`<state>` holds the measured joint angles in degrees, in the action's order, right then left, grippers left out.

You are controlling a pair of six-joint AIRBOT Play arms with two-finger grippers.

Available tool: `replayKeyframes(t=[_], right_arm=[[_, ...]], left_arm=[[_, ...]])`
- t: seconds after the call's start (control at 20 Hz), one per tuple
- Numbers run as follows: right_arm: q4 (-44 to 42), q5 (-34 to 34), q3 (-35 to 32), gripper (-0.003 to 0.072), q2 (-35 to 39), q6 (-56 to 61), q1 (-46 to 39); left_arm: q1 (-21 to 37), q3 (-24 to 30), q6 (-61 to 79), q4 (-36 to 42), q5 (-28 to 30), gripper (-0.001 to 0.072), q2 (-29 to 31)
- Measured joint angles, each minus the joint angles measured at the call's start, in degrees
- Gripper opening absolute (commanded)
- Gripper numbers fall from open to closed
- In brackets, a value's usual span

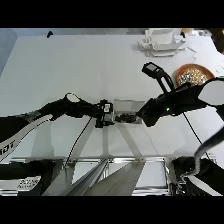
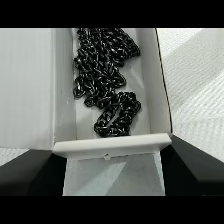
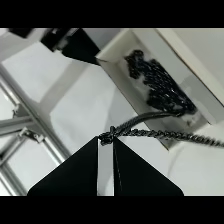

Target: Fold the box and place the chain.

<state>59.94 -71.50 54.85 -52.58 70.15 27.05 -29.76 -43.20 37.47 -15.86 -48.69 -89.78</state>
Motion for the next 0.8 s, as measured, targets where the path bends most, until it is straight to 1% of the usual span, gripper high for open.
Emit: replayKeyframes(t=[0.2,0.35,0.6,0.65,0.7,0.75,0.8], right_arm=[[0.22,6.80,0.00,0.0009,0.15,0.09,5.38],[3.19,11.02,0.00,0.0009,-0.55,2.12,7.37],[6.93,13.53,-0.26,0.0011,-4.98,4.46,8.35],[7.32,13.62,-0.37,0.0026,-6.43,4.59,8.41],[7.43,13.75,-0.46,0.0096,-7.80,4.66,8.46],[7.65,13.79,-0.48,0.0129,-9.18,4.66,8.50],[7.78,13.86,-0.52,0.0129,-10.27,4.68,8.52]], left_arm=[[0.00,0.00,0.02,0.00,0.00,0.0086,0.00],[0.00,0.00,0.00,0.00,0.00,0.0086,0.00],[0.00,0.00,0.00,0.00,0.00,0.0086,-0.02],[0.00,0.00,0.00,0.00,0.00,0.0086,0.00],[0.00,0.00,0.00,0.00,0.00,0.0086,0.00],[0.00,0.00,0.00,0.00,0.00,0.0086,-0.02],[0.00,0.00,0.00,0.00,0.00,0.0086,-0.02]])
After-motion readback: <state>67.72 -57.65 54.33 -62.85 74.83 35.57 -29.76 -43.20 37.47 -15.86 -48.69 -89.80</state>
